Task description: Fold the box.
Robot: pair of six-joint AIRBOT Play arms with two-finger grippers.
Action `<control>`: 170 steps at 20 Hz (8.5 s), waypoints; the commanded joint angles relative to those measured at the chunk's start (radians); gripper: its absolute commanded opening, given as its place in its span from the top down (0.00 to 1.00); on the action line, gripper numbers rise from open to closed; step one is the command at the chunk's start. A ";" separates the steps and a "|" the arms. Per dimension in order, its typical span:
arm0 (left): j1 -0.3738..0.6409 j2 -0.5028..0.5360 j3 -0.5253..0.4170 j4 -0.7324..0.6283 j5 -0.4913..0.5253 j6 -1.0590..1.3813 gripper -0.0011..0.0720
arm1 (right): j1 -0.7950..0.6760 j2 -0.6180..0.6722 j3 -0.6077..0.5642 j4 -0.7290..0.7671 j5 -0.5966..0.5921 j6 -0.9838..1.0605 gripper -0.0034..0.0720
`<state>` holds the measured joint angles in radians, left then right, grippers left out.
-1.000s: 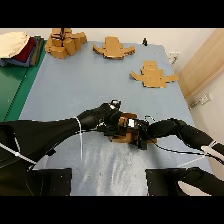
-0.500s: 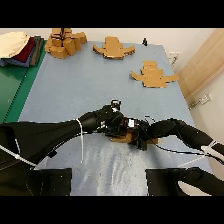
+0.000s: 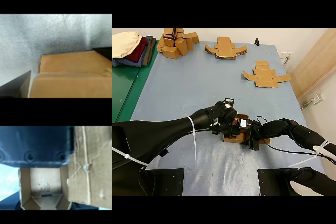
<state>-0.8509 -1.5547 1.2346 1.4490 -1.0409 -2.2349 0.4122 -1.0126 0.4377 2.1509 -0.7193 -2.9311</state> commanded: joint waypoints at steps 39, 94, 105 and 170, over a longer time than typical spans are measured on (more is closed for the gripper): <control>0.436 0.252 -0.491 -0.906 0.198 2.370 0.04 | 0.000 0.000 0.000 0.000 0.001 0.000 0.20; 0.295 0.196 -0.518 -0.986 0.374 2.419 0.04 | 0.000 0.000 0.000 0.000 0.001 0.000 0.20; 0.264 0.196 -0.519 -0.970 0.433 2.369 0.26 | 0.000 0.000 0.000 0.000 0.001 0.000 0.20; 0.265 0.196 -0.515 -0.974 0.432 2.375 0.28 | 0.001 0.455 0.016 0.069 -0.460 0.930 0.00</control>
<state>-0.5865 -1.3598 0.7166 0.4744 -0.6098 0.1349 0.4122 -0.5613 0.4530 2.1902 -1.2152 -2.3192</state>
